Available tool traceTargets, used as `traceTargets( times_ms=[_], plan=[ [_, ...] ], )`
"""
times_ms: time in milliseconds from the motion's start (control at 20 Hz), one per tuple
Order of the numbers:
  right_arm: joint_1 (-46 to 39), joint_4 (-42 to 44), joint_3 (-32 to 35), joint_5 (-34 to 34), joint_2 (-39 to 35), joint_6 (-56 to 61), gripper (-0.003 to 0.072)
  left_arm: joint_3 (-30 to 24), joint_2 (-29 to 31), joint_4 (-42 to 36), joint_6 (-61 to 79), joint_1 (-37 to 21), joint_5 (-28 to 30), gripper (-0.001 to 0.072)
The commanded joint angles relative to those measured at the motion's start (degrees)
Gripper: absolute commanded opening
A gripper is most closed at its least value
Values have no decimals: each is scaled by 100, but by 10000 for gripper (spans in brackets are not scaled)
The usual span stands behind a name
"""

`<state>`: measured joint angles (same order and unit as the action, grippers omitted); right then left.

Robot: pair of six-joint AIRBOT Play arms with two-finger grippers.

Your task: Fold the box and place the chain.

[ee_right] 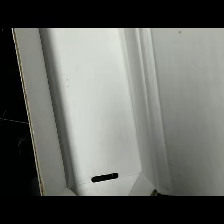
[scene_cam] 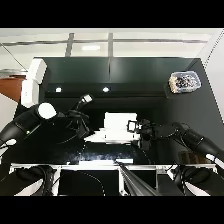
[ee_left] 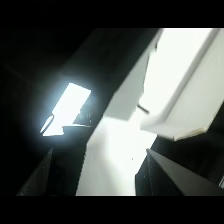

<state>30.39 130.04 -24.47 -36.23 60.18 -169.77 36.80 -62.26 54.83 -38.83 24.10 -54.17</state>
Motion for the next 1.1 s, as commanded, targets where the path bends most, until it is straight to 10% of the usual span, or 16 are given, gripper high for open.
traceTargets(
  times_ms=[0,350,950,1050],
  plan=[
    [-2,2,2,2,0,4,477,-332,24,328,1255,308,258,702],
    [-2,2,2,2,0,4,477,-616,20,-13,1875,1029,1344,695],
    [-2,2,2,2,0,4,477,-614,-269,-748,1943,1340,1495,665],
    [-2,2,2,2,0,4,477,-614,-269,-796,1943,1344,1493,518]
  ],
)
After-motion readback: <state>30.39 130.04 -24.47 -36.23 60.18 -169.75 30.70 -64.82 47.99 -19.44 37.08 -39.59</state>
